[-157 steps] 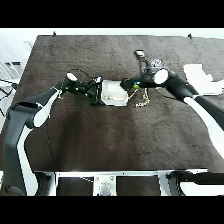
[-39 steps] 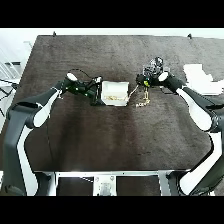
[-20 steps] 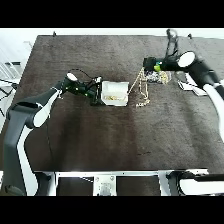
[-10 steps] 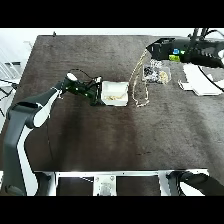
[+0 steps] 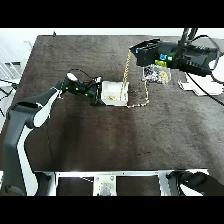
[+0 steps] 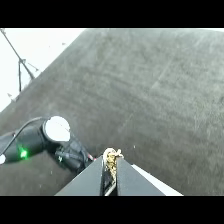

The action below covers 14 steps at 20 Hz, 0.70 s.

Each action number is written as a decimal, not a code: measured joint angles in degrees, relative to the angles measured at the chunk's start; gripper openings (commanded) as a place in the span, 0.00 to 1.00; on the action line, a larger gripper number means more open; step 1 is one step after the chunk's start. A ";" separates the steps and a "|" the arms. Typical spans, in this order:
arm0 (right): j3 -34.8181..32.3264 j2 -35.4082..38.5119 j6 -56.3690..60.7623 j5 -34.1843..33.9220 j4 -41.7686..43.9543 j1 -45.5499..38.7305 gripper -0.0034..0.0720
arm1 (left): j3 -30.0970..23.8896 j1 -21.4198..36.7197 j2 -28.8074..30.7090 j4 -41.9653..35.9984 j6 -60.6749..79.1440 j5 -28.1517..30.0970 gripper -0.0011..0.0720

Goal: Fold the box and place the chain.

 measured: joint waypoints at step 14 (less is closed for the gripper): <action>2.05 -5.44 -4.28 -22.08 1.55 2.69 0.07 | 0.00 0.00 0.02 0.02 0.02 0.00 0.64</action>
